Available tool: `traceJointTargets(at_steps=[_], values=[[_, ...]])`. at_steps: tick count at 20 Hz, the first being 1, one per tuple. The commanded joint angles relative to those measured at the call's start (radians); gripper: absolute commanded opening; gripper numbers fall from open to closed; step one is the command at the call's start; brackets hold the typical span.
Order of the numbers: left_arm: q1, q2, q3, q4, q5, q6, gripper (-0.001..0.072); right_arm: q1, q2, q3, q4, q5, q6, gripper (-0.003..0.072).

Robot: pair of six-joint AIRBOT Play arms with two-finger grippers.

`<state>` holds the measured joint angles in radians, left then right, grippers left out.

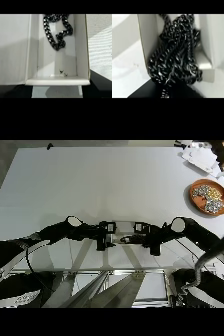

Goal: Fold the box and place the chain.

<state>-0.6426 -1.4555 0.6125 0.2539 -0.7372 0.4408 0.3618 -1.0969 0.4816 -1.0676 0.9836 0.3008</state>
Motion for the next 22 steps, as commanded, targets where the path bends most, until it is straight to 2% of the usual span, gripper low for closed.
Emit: traceJointTargets(at_steps=[1, 8, 12, 17, 22], values=[[0.0, 0.0, 0.0, 0.001, 0.0, 0.0, 0.0279, 0.0, 0.024, 0.001, -0.073, 0.02, 0.07, 0.0005], [0.0, 0.0, 0.0, 0.001, 0.0, 0.0, 0.0279, 0.0, 0.167, 0.008, -0.073, 0.047, 0.173, 0.0005], [0.0, 0.0, 0.0, 0.001, 0.0, 0.0, 0.0279, 0.0, 0.267, 0.051, -0.072, 0.094, 0.215, 0.0005], [0.0, 0.0, 0.0, 0.001, 0.0, 0.0, 0.0279, 0.001, 0.333, 0.193, -0.043, 0.143, 0.287, 0.0005], [0.0, 0.0, 0.0, 0.001, 0.0, 0.0, 0.0279, 0.001, 0.332, 0.301, 0.101, 0.145, 0.294, 0.0005]])
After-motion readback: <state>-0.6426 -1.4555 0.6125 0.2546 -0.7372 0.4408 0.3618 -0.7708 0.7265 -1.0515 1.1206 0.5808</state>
